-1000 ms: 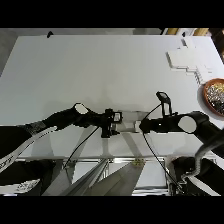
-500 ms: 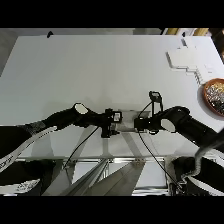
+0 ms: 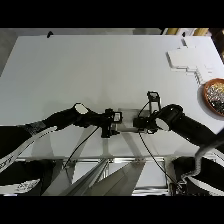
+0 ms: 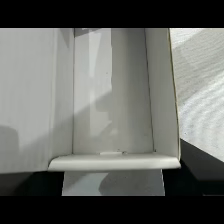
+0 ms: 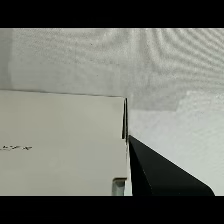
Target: Fold the box and place the chain.
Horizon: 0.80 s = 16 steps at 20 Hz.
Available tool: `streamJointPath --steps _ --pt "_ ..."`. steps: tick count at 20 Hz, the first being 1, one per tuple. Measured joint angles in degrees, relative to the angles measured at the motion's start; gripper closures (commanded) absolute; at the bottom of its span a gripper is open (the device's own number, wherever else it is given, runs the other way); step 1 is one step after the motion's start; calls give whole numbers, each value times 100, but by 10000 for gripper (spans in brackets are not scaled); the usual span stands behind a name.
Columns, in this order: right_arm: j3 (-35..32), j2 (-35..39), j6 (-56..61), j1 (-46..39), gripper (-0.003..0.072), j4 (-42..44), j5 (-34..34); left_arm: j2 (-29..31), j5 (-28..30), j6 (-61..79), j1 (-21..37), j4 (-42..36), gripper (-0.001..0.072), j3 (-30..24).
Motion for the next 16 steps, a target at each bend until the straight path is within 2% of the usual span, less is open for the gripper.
streamJointPath --steps 7,16 --pt "79 -39 304 256 407 -264 22 0 -2 -2 0 0 457 0" --pt "483 -518 417 350 421 -361 527 0 -2 -2 0 0 457 0"
